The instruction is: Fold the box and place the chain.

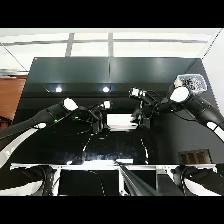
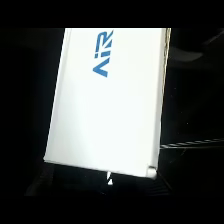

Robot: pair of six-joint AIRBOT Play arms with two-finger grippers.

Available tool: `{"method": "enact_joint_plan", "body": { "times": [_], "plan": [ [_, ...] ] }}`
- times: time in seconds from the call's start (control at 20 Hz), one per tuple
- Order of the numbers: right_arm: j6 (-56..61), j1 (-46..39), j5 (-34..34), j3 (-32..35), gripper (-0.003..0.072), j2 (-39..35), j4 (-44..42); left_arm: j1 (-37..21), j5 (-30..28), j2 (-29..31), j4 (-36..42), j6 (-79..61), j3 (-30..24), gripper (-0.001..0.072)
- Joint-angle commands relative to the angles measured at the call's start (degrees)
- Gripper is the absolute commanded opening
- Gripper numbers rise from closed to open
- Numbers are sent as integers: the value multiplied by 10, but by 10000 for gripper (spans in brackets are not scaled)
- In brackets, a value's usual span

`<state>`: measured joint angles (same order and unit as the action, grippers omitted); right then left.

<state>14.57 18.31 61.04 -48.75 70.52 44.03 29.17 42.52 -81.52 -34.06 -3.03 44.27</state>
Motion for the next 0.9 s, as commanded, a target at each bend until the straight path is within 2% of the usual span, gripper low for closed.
{"method": "enact_joint_plan", "body": {
  "times": [0.0,0.3,0.4,0.85],
  "plan": [
    [2,0,0,0,278,0,0,0,-1,0,0,0,0,447],
    [2,0,-1,1,276,1,0,0,-1,0,0,0,0,447],
    [2,0,-2,2,238,1,0,0,0,0,0,0,0,447],
    [14,0,-6,2,238,1,-2,0,0,0,0,0,0,447]
  ]
}}
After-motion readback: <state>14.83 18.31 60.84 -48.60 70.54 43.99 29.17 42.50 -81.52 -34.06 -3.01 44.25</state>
